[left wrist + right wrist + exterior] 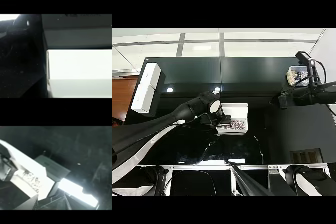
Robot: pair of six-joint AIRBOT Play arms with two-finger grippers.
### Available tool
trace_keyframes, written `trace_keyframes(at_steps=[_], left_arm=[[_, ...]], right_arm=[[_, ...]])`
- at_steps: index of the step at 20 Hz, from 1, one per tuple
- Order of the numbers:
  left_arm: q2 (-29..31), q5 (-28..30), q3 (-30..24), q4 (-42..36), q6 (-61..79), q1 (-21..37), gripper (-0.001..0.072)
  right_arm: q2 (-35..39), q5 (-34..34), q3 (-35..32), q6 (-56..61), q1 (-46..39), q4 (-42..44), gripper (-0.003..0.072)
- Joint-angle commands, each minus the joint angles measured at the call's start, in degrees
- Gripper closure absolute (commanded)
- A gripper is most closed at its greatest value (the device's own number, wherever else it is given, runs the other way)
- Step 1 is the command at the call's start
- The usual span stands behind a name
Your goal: Fold the box and place the chain.
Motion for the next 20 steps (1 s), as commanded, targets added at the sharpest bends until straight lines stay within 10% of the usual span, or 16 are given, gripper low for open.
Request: trace_keyframes(at_steps=[1, 2, 5, 7, 11, 16, 20], left_arm=[[0.1, -0.6, 0.9, -0.1, 0.0, -0.2, 0.0681], [0.1, -1.7, 1.7, 0.2, -0.1, -0.2, 0.0676], [1.3, -3.3, 4.1, 1.7, -0.5, -0.5, 0.0285], [3.5, -4.1, 4.5, 3.5, -0.1, -1.3, 0.0181], [11.1, -11.8, 3.0, 14.9, 6.4, -3.3, 0.0181], [27.3, -7.0, -13.3, 21.2, 9.7, 5.0, 0.0187], [31.7, 12.0, -28.0, -11.3, 34.4, 22.9, 0.0187]], right_arm=[[0.2, -0.3, 0.0, -1.8, -1.3, -0.8, 0.0301], [0.2, -0.2, 0.0, -2.1, -1.3, -1.0, 0.0301], [0.2, 0.7, 0.0, -2.1, -1.3, -1.1, 0.0301], [0.2, 1.7, 0.0, -2.0, -1.4, -2.3, 0.0301], [0.2, 2.1, 0.0, -2.0, -1.4, -2.9, 0.0301], [0.2, 1.9, 0.0, -2.0, -1.4, -2.9, 0.0301], [0.2, 1.7, 0.0, 0.0, -1.4, -2.9, 0.0301]])
